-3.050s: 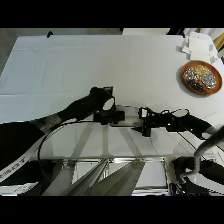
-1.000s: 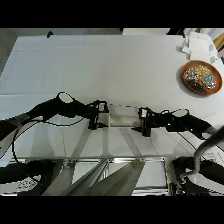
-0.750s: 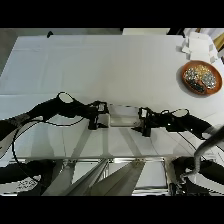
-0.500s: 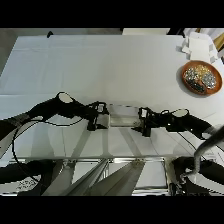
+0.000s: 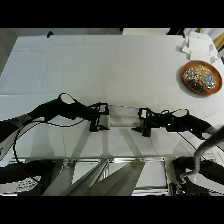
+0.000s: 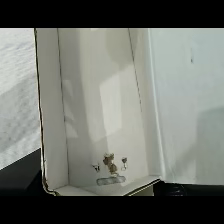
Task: Fold the box and place the chain.
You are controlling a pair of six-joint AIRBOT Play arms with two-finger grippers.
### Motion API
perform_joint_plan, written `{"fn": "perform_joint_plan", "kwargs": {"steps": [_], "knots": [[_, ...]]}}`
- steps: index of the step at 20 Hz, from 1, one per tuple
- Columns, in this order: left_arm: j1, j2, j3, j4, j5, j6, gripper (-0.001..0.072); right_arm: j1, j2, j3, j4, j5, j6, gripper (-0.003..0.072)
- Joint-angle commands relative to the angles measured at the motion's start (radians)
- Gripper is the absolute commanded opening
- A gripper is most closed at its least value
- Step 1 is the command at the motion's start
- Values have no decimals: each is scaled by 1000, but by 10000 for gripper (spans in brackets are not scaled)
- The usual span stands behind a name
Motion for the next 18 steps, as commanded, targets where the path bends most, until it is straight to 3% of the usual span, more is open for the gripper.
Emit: {"fn": "perform_joint_plan", "kwargs": {"steps": [1, 8, 10, 12, 18], "knots": [[-19, -24, -1, -8, 26, -35, 711, 0, 0, 0, 3, -1, 2, 411], [-28, -45, -1, -22, 51, -48, 688, 0, 0, 0, 3, -1, 2, 411], [-28, -45, -1, -22, 50, -48, 514, 0, 0, 0, 3, -1, 2, 411], [-28, -46, -1, -21, 50, -48, 410, 0, 0, 0, 3, -1, 2, 411], [-27, -45, -1, -21, 50, -48, 412, 0, 0, 0, 3, -1, 2, 411]]}}
